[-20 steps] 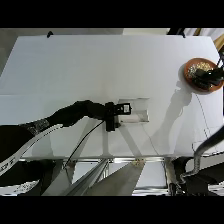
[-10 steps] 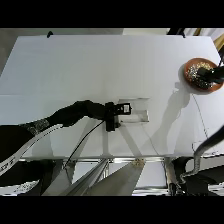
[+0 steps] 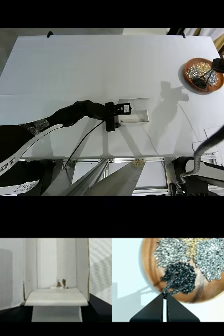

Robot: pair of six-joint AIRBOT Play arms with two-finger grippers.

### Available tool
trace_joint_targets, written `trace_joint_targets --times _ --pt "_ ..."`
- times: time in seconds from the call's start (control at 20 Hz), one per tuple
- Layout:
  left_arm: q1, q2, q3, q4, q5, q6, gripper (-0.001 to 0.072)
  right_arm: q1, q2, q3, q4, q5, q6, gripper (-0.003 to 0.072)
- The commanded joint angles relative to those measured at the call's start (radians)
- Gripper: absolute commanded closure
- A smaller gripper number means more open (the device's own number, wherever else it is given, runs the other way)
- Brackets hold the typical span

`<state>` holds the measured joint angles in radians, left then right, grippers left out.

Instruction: Fold the box and place the chain.

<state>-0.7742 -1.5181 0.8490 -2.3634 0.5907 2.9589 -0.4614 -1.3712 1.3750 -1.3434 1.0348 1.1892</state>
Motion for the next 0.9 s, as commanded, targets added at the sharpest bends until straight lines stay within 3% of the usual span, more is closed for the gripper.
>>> trace_joint_targets --times 0.0,0.2,0.6,0.85 --pt "0.001 0.001 0.000 0.000 0.000 0.000 0.0557 0.000 0.129 0.001 0.148 0.126 -0.124 0.0675" --pt "0.001 0.001 0.000 0.000 -0.001 0.000 0.0557 0.018 0.228 0.000 0.340 0.231 -0.209 0.0675" --pt "0.001 0.001 0.000 0.000 0.000 0.000 0.0557 0.317 0.252 -0.014 0.351 0.540 -0.240 0.0675" --pt "0.001 0.001 0.000 0.000 0.000 0.000 0.0557 0.512 0.270 -0.073 0.382 0.626 -0.228 0.0675"
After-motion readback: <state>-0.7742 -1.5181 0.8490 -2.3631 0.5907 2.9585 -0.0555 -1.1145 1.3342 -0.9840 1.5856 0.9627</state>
